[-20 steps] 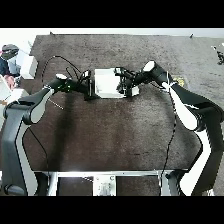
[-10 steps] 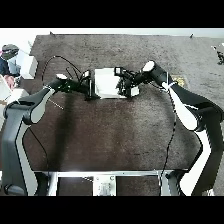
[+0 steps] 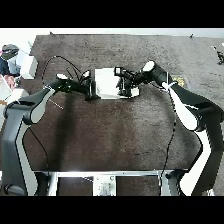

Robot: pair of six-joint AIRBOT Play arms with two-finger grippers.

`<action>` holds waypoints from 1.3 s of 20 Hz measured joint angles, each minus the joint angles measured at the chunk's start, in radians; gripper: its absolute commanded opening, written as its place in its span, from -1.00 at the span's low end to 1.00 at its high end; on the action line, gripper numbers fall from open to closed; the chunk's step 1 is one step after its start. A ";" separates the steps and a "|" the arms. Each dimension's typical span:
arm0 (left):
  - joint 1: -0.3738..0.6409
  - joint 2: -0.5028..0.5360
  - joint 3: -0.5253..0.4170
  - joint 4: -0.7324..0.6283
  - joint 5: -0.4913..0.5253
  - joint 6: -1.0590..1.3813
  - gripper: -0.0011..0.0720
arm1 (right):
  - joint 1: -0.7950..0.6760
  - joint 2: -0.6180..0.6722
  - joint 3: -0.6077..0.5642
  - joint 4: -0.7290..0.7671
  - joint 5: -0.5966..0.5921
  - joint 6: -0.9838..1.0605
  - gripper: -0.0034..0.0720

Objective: Fold the box and place the chain.

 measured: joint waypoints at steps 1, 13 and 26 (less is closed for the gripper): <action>0.000 0.000 0.000 0.000 0.000 0.000 0.35 | 0.000 0.002 0.000 -0.021 0.003 0.018 -0.54; 0.000 0.000 0.000 -0.001 0.002 0.000 0.35 | -0.146 0.084 0.000 -0.193 0.124 0.732 -0.88; 0.000 0.000 0.000 0.000 0.002 0.005 0.35 | -0.288 -0.001 -0.001 -0.070 0.116 1.093 -0.88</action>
